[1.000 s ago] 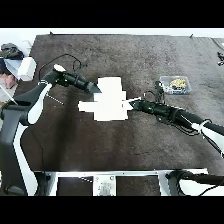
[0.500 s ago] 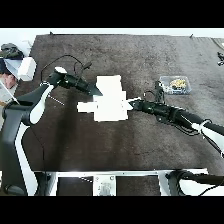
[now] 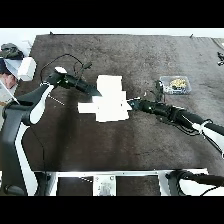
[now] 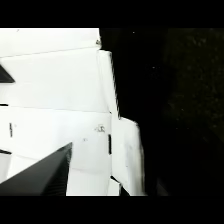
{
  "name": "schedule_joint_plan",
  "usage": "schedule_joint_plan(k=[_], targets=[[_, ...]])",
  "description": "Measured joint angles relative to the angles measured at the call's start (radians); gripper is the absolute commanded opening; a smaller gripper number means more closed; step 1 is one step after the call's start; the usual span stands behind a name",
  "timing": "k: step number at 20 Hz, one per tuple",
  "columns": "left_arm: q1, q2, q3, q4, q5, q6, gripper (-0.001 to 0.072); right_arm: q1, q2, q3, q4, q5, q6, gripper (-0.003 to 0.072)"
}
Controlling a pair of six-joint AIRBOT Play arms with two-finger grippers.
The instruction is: Fold the box and place the chain.
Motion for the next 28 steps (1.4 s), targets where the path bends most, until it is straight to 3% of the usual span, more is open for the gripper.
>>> schedule_joint_plan(k=[4, 6, 11, 18, 19, 20, 21, 28], targets=[[0.0, 0.001, 0.0, 0.001, 0.005, 0.134, 0.0012, -0.107, 0.089, 0.0, -0.048, 0.07, -0.006, 0.0466], [0.0, 0.002, 0.002, 0.002, 0.012, 0.206, 0.0011, -0.178, 0.138, 0.0, -0.062, 0.111, -0.004, 0.0191], [0.0, 0.003, 0.006, 0.01, 0.038, 0.432, 0.0009, -0.235, 0.18, 0.0, -0.159, 0.208, 0.011, 0.0195], [0.006, 0.003, 0.005, 0.016, 0.083, 0.732, 0.0006, -0.182, 0.188, 0.0, -0.259, 0.189, 0.024, 0.0195], [0.01, 0.003, 0.005, 0.014, 0.096, 0.759, 0.0006, -0.167, 0.188, 0.0, -0.274, 0.174, 0.024, 0.0237], [0.016, 0.003, 0.004, 0.013, 0.104, 0.779, 0.0006, -0.156, 0.188, 0.0, -0.282, 0.156, 0.025, 0.0366], [0.022, 0.003, 0.004, 0.007, 0.111, 0.794, 0.0006, -0.146, 0.188, 0.0, -0.29, 0.141, 0.024, 0.0387], [0.05, 0.004, -0.041, -0.027, 0.151, 0.863, 0.0006, -0.116, 0.188, 0.0, -0.311, 0.098, 0.024, 0.0387]])
